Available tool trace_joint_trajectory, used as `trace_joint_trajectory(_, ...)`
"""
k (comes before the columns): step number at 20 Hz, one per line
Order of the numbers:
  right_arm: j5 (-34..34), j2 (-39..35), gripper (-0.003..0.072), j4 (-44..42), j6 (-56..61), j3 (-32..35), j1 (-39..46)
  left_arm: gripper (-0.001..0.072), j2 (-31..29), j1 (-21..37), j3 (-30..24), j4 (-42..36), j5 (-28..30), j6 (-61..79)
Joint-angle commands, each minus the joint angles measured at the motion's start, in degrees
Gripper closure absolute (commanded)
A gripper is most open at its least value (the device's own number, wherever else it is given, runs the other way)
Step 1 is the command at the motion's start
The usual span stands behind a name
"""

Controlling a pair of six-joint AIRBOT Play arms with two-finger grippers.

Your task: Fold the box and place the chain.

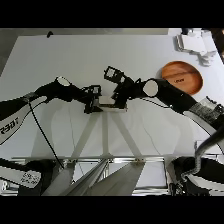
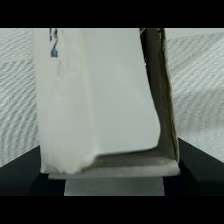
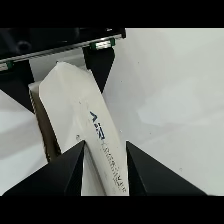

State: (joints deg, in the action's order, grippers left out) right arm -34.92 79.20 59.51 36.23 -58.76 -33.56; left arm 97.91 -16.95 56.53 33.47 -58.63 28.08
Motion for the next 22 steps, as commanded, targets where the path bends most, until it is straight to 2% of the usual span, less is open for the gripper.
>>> trace_joint_trajectory(1, 0.7, 0.1, 0.0447, 0.0, 0.0, 0.7, -0.1, 0.0595, 0.0, 0.0, 0.0, 0.0, -0.1, 0.0)
trace_joint_trajectory(20, 1.2, 2.6, 0.0458, -2.8, 1.5, 1.7, -3.1, 0.0595, 0.0, 0.0, 0.0, 0.0, -0.1, 0.0)
trace_joint_trajectory(21, 1.0, 2.6, 0.0455, -2.8, 1.5, 1.7, -3.1, 0.0595, 0.0, 0.0, 0.0, 0.0, -0.1, 0.0)
trace_joint_trajectory(22, 0.9, 2.6, 0.0399, -2.8, 1.5, 1.6, -3.1, 0.0595, 0.0, 0.0, 0.0, 0.0, -0.1, 0.0)
